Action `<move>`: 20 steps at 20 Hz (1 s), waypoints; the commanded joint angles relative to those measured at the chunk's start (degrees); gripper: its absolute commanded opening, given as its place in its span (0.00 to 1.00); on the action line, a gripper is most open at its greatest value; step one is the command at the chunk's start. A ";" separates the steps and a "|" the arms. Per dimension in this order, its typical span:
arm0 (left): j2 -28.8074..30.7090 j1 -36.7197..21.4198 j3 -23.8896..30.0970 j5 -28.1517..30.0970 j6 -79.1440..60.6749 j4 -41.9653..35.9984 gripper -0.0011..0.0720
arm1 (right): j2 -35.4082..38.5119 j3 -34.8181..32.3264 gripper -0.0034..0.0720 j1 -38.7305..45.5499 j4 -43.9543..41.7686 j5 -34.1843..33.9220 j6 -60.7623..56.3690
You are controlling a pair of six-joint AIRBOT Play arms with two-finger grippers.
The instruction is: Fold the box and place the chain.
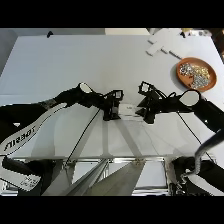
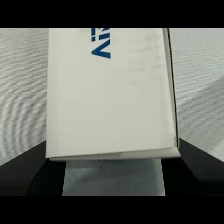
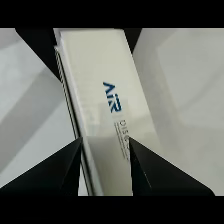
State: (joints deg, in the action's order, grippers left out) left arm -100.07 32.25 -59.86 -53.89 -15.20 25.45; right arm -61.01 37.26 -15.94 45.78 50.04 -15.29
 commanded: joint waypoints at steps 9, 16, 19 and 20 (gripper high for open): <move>0.02 -0.02 0.00 0.50 0.24 -0.15 0.20 | 0.02 -3.56 0.06 0.02 -23.78 -1.66 10.27; 0.02 -0.02 0.00 0.52 0.24 -0.15 0.20 | -2.91 -9.33 0.06 6.95 -32.09 2.80 16.98; 0.02 -0.02 0.00 0.50 0.22 -0.15 0.20 | -2.91 -10.01 0.06 8.33 -32.13 4.17 18.60; 0.02 -0.02 0.00 0.52 0.22 -0.15 0.20 | -2.91 -10.01 0.06 8.13 -32.17 4.48 18.62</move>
State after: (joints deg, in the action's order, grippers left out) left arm -100.07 32.27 -59.86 -53.41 -14.98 25.30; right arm -63.77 27.97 -8.91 14.74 52.82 1.56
